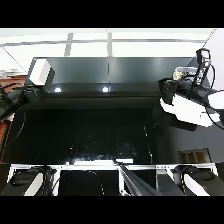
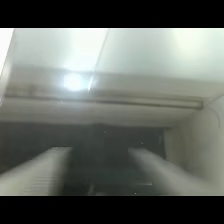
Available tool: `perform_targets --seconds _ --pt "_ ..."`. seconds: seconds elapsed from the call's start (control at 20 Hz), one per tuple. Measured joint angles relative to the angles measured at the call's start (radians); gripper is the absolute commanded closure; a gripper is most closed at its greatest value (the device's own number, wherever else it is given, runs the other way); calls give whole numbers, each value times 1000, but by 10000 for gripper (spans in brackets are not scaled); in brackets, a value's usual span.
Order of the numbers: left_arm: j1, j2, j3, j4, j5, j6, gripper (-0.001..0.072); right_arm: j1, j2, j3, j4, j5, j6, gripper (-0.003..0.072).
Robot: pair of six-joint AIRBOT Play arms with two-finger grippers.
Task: Fold the box and place the chain.
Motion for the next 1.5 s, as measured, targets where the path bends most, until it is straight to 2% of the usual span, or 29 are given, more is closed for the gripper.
perform_targets --seconds 0.1,0.2,0.4,0.6,0.7,0.85,0.9,0.95,1.05,1.1,1.15,1.35,1.5 --pt "0 -50 -2 -12 2 0 -1 -69 -42 17 -49 -17 94 -34" --pt "0 -85 -2 -16 2 8 0 -218 -100 68 -127 18 234 -34" --pt "0 -116 -2 -9 -5 42 0 -628 -248 219 -213 216 351 -34" --pt "0 -126 -2 -6 -23 54 -1 -923 -395 329 -221 451 241 -34" --pt "0 -127 -2 -8 -35 57 0 -991 -468 370 -184 572 130 -34" --pt "0 -128 -2 -9 -58 60 -1 -1014 -551 404 -165 695 4 -34" --pt "0 -128 -2 -10 -71 60 0 -1009 -568 410 -177 707 -23 -7" --pt "0 -128 -2 -13 -77 60 0 -1001 -581 417 -188 714 -43 174" --pt "0 -128 -2 -17 -100 60 0 -985 -593 434 -200 715 -65 202" --pt "0 -128 -2 -21 -103 60 0 -974 -597 445 -201 708 -73 296" --pt "0 -128 -2 -23 -114 60 0 -963 -600 454 -200 703 -81 678" --pt "0 -128 -2 -30 -148 60 0 -906 -602 473 -198 750 -100 675" --pt "0 -128 -2 -32 -159 60 0 -846 -556 478 -197 792 -104 674"
